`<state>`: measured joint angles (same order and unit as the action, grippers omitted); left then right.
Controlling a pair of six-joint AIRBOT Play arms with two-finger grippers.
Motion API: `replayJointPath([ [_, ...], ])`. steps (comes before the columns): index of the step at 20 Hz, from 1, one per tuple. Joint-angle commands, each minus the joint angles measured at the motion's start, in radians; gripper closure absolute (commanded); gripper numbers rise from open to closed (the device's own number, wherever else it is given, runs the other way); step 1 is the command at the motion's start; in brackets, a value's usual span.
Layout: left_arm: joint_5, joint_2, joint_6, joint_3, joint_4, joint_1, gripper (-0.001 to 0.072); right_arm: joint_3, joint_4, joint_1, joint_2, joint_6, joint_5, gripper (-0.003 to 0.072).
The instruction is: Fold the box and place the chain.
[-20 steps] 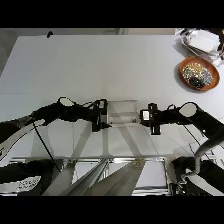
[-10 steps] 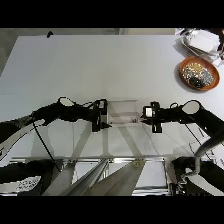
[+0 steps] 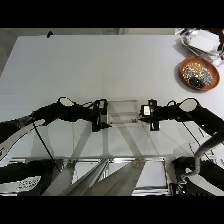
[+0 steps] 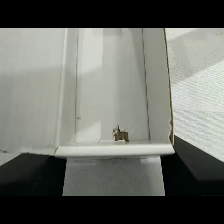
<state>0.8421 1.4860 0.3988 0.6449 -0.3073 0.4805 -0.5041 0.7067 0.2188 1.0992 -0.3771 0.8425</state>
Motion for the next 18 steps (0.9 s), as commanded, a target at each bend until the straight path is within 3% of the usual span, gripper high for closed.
replayJointPath([
  [1, 0.0, 0.0, 0.0, 0.0, 0.0, 0.0, 0.0621, -0.002, -0.036, 0.049, 0.001, -0.033, -0.052, 0.0534],
  [4, 0.0, 0.0, 0.0, 0.0, 0.0, -0.001, 0.0621, -0.002, -0.038, 0.071, 0.001, -0.051, -0.08, 0.054],
  [6, 0.0, 0.0, 0.0, 0.0, 0.0, 0.0, 0.0621, -0.002, -0.039, 0.089, 0.003, -0.051, -0.08, 0.0611],
  [11, 0.0, 0.0, 0.0, 0.0, 0.0, -0.001, 0.0621, -0.002, -0.056, 0.134, 0.051, -0.074, -0.086, 0.0607],
  [15, 0.0, 0.0, 0.0, 0.0, 0.0, -0.001, 0.0621, -0.002, -0.057, 0.137, 0.053, -0.074, -0.087, 0.0498],
  [18, 0.0, 0.0, 0.0, 0.0, 0.0, -0.001, 0.0621, -0.002, -0.055, 0.137, 0.052, -0.073, -0.087, 0.0479],
])
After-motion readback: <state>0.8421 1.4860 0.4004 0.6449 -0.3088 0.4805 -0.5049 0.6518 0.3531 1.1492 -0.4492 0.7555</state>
